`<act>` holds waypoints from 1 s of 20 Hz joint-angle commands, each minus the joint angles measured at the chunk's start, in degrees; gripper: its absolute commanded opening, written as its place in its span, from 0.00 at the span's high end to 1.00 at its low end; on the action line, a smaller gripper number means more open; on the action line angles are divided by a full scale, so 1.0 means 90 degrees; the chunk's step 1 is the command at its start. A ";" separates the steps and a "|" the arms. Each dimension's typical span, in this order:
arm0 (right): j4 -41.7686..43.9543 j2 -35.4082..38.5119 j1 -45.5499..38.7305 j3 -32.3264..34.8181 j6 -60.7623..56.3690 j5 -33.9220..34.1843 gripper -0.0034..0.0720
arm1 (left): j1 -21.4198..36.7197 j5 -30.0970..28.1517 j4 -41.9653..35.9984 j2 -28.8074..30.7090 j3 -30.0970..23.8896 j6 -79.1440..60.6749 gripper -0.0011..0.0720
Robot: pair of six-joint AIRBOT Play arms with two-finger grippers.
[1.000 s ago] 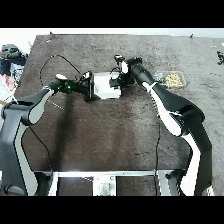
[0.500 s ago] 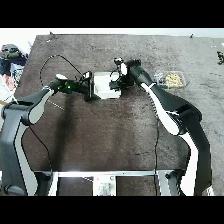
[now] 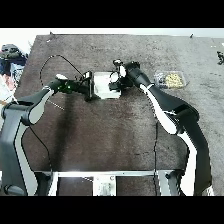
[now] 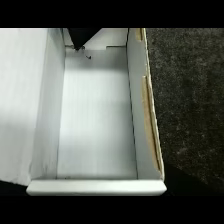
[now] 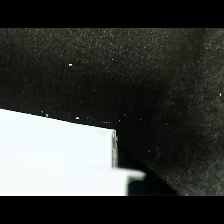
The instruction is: Fold the box and place the chain.
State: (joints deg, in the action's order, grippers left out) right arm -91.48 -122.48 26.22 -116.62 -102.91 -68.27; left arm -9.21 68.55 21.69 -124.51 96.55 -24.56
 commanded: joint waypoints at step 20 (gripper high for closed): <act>0.0148 0.0080 -0.0005 -0.0005 0.0034 0.0015 0.63 | 0.0002 0.0002 0.0017 0.0000 0.0005 -0.0039 0.66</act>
State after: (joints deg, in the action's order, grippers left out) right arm -90.83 -121.97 26.13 -116.62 -102.63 -68.10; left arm -9.19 68.73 21.93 -124.51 96.55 -24.99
